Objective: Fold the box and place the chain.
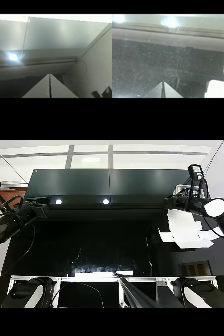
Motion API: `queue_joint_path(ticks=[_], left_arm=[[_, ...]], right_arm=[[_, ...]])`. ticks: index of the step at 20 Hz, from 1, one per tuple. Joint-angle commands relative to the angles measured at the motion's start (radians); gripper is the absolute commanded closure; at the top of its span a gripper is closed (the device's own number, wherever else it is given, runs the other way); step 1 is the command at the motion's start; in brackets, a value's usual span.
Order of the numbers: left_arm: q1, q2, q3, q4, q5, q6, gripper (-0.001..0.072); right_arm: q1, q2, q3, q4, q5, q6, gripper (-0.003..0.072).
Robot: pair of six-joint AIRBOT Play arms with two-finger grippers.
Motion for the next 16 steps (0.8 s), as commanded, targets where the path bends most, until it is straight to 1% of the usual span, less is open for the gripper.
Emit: queue_joint_path(ticks=[1,14,16], left_arm=[[0.001,0.001,0.000,0.000,0.000,0.000,0.0682],[0.001,0.001,0.000,0.000,0.000,0.000,0.0682],[0.000,0.001,0.000,-0.013,0.021,0.000,0.0682]], right_arm=[[0.000,0.001,0.000,0.000,0.000,0.000,0.0650],[0.000,0.001,0.000,0.000,0.000,0.000,0.0650],[0.001,0.001,0.000,0.019,-0.001,0.001,0.0649]])
